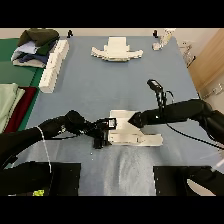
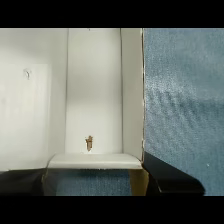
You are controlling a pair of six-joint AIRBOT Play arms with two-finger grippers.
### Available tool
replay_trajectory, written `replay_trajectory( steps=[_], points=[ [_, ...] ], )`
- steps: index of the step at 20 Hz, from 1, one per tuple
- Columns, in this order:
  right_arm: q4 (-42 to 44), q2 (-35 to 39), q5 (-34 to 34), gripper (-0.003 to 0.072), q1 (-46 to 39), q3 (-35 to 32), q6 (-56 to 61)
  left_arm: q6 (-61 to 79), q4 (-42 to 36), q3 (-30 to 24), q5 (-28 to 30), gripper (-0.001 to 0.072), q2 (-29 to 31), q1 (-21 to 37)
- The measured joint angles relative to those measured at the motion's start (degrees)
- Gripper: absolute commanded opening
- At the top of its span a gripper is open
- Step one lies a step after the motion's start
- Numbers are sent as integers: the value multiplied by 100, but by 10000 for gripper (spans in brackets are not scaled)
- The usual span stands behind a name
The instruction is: Fold the box.
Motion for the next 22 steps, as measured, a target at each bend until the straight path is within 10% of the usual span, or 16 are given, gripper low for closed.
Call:
replay_trajectory(
  steps=[7, 17, 20, 22],
  points=[
    [-1167, 702, -1440, 699, -11, -483, -1231, -2, 0, 0, 0, 499, 0, 0],
    [-1738, -361, -586, 712, -11, -581, -3731, -4, 0, 0, 0, 499, 0, 0],
    [-1635, -472, -466, 592, 15, -581, -4092, -4, 0, 0, 0, 499, 0, 0],
    [-1602, -507, -415, 316, 101, -584, -4221, -4, 0, 0, 0, 499, 0, 0]
  ],
)
